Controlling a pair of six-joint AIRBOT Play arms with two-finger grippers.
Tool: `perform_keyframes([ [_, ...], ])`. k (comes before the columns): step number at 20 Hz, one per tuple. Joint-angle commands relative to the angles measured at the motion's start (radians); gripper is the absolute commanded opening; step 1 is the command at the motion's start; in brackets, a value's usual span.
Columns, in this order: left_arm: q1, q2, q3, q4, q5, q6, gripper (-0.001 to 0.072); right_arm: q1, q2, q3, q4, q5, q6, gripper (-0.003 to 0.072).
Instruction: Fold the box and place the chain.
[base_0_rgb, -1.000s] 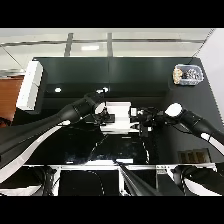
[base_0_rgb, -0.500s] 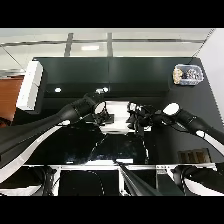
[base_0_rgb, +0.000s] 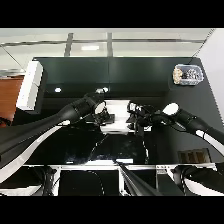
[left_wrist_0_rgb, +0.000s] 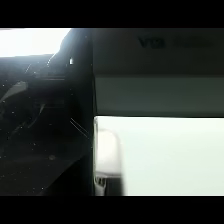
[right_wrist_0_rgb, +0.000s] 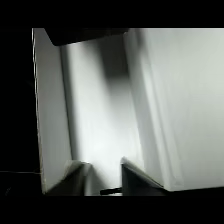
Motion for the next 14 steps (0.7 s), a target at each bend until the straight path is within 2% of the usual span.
perform_keyframes([
  [1, 0.000, 0.001, 0.000, 0.001, -0.002, 0.001, 0.0025, 0.000, 0.000, 0.000, -0.001, 0.016, 0.002, 0.0013],
  [3, 0.000, 0.001, 0.000, 0.002, -0.005, 0.001, 0.0024, -0.002, 0.008, 0.003, -0.025, 0.018, 0.163, 0.0015],
  [5, 0.000, 0.001, 0.000, 0.002, -0.008, 0.001, 0.0024, -0.019, 0.052, 0.024, -0.189, 0.047, 0.518, 0.0013],
  [7, 0.000, 0.001, 0.000, 0.002, -0.009, 0.001, 0.0024, -0.082, 0.132, 0.074, -0.370, 0.175, 0.851, 0.0014],
  [9, 0.000, 0.001, 0.000, 0.001, -0.010, 0.001, 0.0025, -0.219, 0.228, 0.115, -0.486, 0.304, 1.128, 0.0014],
  [11, 0.000, 0.001, 0.000, 0.001, -0.009, 0.001, 0.0025, -0.406, 0.278, 0.095, -0.537, 0.320, 1.325, 0.0015],
  [14, 0.000, 0.001, 0.000, 0.002, -0.009, 0.001, 0.0025, -0.662, 0.266, -0.008, -0.511, 0.274, 1.521, 0.0015],
])
